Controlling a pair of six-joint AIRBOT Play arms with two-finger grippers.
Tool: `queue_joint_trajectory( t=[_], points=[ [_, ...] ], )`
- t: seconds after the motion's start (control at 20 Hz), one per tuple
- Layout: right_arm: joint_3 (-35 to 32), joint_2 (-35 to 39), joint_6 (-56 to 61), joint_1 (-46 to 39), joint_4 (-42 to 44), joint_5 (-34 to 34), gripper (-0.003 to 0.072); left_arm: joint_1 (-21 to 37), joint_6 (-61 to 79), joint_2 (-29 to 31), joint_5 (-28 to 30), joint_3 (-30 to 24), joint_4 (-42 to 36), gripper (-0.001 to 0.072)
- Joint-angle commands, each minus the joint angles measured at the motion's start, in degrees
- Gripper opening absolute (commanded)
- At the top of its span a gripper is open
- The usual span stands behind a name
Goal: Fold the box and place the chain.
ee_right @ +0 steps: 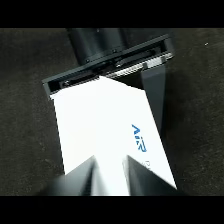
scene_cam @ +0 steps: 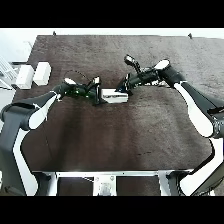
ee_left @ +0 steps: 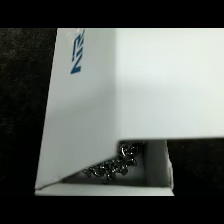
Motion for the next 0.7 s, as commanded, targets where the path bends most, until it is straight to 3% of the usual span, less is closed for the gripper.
queue_joint_trajectory(
  t=[0.0,0.65],
  points=[
    [0.1,-0.1,-0.4,0.1,-1.4,0.0,0.0314,0.0,0.0,0.0,0.0,0.0,0.0,0.0279],
    [0.6,-2.1,-0.7,0.3,-1.7,-1.3,0.0263,0.0,0.0,0.0,0.0,0.0,0.0,0.0279]
  ],
)
